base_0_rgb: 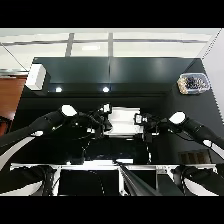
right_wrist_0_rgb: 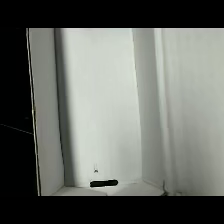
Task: Fold the box and place the chain.
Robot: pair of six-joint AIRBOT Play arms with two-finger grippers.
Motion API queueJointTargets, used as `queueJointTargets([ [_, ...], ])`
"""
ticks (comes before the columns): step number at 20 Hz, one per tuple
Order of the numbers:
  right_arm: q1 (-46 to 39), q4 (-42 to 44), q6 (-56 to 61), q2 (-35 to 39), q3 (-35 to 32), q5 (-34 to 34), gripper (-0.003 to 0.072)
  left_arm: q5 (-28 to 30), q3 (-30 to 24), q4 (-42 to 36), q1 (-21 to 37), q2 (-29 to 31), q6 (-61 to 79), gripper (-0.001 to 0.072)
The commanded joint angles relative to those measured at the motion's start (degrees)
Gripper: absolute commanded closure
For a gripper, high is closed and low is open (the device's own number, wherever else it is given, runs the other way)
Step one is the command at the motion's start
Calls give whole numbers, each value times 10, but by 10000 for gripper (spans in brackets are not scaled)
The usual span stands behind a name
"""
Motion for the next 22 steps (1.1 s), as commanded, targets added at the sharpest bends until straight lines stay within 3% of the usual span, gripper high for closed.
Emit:
queueJointTargets([
  [1, 1, 0, 0, 0, 0, -3, 591, 32, 1, -18, -6, -6, 12, 574],
  [2, 1, 0, 0, 0, 0, -3, 591, 31, 1, -7, -7, -6, 12, 572],
  [3, 1, 0, 0, 0, 0, -3, 591, 28, 1, -5, -7, -6, 12, 496],
  [4, 1, 0, 0, 0, 0, -3, 591, 27, 1, -5, -7, -6, 12, 345],
  [5, 0, 0, 0, 0, 0, -3, 591, 24, 1, -1, -7, -6, 12, 359],
  [6, 1, 0, 0, 0, 0, -3, 590, 23, 1, 9, -7, -6, 12, 507],
  [7, 1, 0, 0, 0, 0, -5, 591, 23, 1, 11, -7, -6, 7, 492],
  [8, 1, 0, 0, 0, 0, -8, 591, 23, 1, 10, -7, -6, 7, 354],
  [9, 1, 0, 0, 0, 0, -11, 591, 23, 1, 10, -7, -6, 7, 316],
  [10, 1, 0, 0, 0, 0, -13, 591, 23, 1, 11, -6, -6, 5, 433],
  [11, 1, 0, 0, 0, 0, -14, 591, 23, 1, 18, -4, -2, 4, 634],
  [14, 1, 0, 0, 0, 0, -13, 591, 23, 1, 116, 23, 46, -147, 683],
  [16, 1, 0, 0, 0, 0, -13, 591, 10, 1, 254, 67, 96, -343, 683],
  [18, 1, 0, 0, 0, 0, -13, 591, -43, 1, 388, 122, 149, -447, 682],
  [20, 1, 0, 0, 0, 0, -13, 591, -76, 0, 423, 188, 179, -542, 683],
  [22, 1, 0, 0, 0, 0, -13, 591, -90, -6, 421, 254, 174, -743, 682],
])
